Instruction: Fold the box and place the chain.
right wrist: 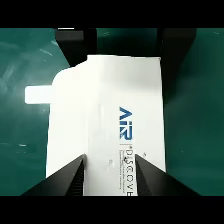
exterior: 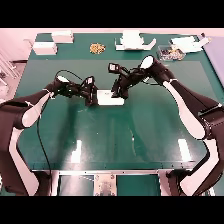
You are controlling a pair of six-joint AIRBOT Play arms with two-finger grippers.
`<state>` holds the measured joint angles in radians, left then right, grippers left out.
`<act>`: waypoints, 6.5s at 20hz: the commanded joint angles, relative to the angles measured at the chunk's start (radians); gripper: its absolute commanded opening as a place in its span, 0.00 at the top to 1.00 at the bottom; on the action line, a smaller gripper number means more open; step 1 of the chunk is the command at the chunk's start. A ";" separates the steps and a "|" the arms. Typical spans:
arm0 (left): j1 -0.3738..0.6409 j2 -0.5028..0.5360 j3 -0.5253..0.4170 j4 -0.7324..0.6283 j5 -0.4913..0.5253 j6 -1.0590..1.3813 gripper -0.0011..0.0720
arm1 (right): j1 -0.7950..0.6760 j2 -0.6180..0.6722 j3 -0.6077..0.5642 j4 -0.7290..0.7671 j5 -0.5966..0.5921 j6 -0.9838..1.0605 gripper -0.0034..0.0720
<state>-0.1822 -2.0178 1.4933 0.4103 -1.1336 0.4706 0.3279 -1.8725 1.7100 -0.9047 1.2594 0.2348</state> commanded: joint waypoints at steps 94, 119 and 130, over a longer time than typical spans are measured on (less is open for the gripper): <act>0.000 0.000 0.000 0.000 0.000 0.001 0.41 | -0.006 0.168 -0.361 0.223 -0.294 -0.437 0.58; 0.000 0.000 0.000 0.000 0.000 0.001 0.41 | -0.026 0.145 -0.327 0.219 -0.204 -0.377 0.48; 0.000 0.000 0.000 0.000 0.000 0.001 0.41 | -0.004 0.146 -0.309 0.188 -0.303 -0.377 0.45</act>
<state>-0.1818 -2.0178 1.4933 0.4099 -1.1320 0.4702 0.3214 -1.7264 1.3911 -0.7116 0.9760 -0.1421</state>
